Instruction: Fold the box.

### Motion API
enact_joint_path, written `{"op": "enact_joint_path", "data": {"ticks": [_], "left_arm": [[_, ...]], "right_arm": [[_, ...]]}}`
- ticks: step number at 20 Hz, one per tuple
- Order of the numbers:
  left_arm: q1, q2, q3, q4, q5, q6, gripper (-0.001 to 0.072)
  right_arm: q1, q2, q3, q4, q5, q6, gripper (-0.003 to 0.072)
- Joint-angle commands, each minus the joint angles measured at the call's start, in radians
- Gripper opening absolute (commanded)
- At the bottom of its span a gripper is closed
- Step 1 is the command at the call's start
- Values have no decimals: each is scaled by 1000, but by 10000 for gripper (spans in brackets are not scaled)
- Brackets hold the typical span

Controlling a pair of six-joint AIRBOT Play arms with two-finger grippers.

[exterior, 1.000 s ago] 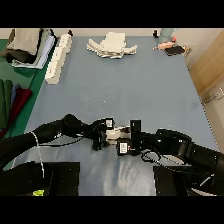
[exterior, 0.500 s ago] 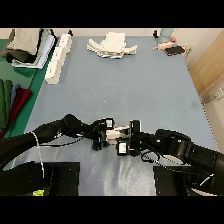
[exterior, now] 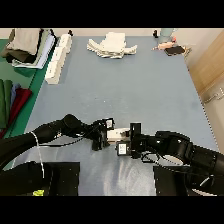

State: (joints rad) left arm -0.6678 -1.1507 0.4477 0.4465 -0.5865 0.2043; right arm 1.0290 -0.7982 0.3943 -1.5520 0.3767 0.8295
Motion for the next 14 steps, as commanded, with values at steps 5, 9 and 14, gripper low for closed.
{"op": "enact_joint_path", "data": {"ticks": [5, 9, 14], "left_arm": [[0, 0, 0, -1, 1, -3, 525], [0, 0, 0, -1, 1, -3, 525], [0, 0, 0, -1, 1, -3, 525]], "right_arm": [[2, 2, 0, 24, 23, 0, 315], [2, 2, 2, 23, -9, 0, 470], [2, 32, 1, 23, -16, 0, 470]]}}
